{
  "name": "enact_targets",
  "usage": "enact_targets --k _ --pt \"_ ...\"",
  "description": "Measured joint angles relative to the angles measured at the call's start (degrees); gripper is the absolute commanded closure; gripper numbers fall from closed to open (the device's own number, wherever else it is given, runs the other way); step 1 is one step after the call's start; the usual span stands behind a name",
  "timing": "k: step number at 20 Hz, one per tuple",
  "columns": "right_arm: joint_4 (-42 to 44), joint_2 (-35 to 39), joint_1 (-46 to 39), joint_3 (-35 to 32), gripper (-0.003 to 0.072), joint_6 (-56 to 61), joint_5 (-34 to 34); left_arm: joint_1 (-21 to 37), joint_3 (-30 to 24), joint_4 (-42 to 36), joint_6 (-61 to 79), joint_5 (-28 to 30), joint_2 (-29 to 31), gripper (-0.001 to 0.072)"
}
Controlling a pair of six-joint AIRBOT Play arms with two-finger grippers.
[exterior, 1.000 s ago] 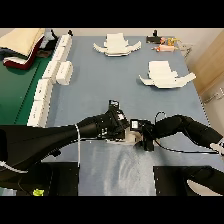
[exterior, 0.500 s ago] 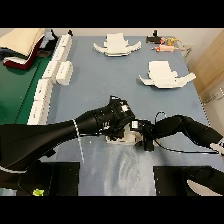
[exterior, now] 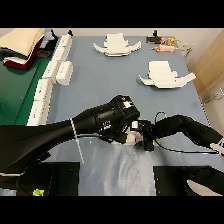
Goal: Fold the box.
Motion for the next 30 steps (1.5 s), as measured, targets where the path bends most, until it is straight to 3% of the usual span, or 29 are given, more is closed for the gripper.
enact_targets --k 6,12,13,14,15,22,26,30 --pt "0.0 0.0 0.0 0.0 0.0223 0.0 0.0 5.3 -4.0 -2.0 13.9 2.7 9.2 0.0697" --pt "0.0 0.0 0.0 0.0 0.0223 0.0 0.0 19.4 -19.8 -9.4 38.4 11.1 25.7 0.0694" --pt "0.0 0.0 0.0 0.0 0.0223 0.0 0.0 21.9 -22.3 -11.5 43.6 13.5 27.6 0.0582" --pt "0.0 0.0 0.0 0.0 0.0223 0.0 0.0 24.2 -24.7 -13.1 49.4 16.3 29.1 0.0185" --pt "0.0 0.0 0.0 0.0 0.0223 0.0 0.0 26.1 -26.8 -14.2 54.8 19.0 30.0 0.0011" --pt "0.0 0.0 0.0 0.0 0.0223 0.0 0.0 30.1 -37.3 -17.8 90.1 38.4 28.3 0.0011" --pt "0.0 0.0 0.0 0.0 0.0223 0.0 0.0 29.8 -39.8 -23.2 105.3 44.9 23.6 0.0011" --pt "0.0 0.0 0.0 0.0 0.0223 0.0 0.0 29.8 -40.5 -29.8 114.4 47.4 21.4 0.0011"
